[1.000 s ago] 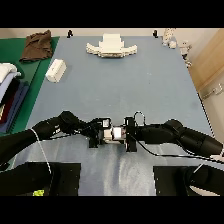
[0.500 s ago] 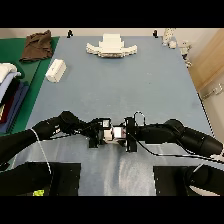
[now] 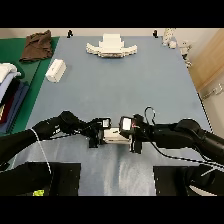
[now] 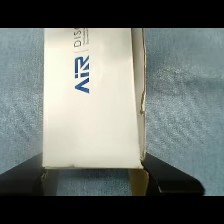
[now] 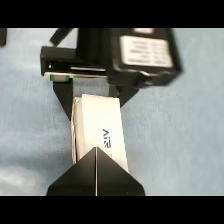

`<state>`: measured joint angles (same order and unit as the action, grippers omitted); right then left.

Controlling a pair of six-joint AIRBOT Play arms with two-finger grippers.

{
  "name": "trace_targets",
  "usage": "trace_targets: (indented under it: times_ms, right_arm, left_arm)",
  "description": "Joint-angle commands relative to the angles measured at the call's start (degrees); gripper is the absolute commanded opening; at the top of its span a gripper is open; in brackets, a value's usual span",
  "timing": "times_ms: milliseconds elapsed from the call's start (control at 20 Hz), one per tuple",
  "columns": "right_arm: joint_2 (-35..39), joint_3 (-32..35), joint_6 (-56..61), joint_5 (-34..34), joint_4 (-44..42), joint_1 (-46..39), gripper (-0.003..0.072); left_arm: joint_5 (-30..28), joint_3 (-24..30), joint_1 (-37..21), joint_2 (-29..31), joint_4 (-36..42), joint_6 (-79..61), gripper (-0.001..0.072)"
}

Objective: Fold the box.

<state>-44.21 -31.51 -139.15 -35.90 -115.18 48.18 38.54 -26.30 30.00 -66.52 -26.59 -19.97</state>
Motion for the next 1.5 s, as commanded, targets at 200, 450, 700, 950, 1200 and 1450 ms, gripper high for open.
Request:
trace_targets:
  times_ms: [200,450,700,950,1200,1450]
  right_arm:
    - [8.9,19.5,25.3,29.5,-16.2,0.7,0.0003]
    - [8.3,21.2,26.2,31.3,-15.7,5.4,0.0003]
    - [2.5,21.6,26.2,31.8,-15.8,5.5,0.0003]
    - [0.0,21.6,26.2,31.3,-15.8,5.5,0.0003]
    - [0.0,21.6,26.2,31.3,-15.8,5.5,0.0003]
    - [2.5,21.6,26.2,31.3,-15.7,5.5,0.0003]
  left_arm:
    - [0.0,-0.1,0.0,0.0,0.0,0.0,0.0427]
    - [0.0,-0.1,0.0,0.0,0.0,0.0,0.0427]
    - [0.0,-0.1,0.0,0.0,0.0,0.0,0.0427]
    - [0.0,-0.1,0.0,0.0,0.0,0.0,0.0427]
    - [0.0,-0.1,0.0,0.0,0.0,0.0,0.0428]
    - [0.0,-0.1,0.0,0.0,0.0,0.0,0.0427]
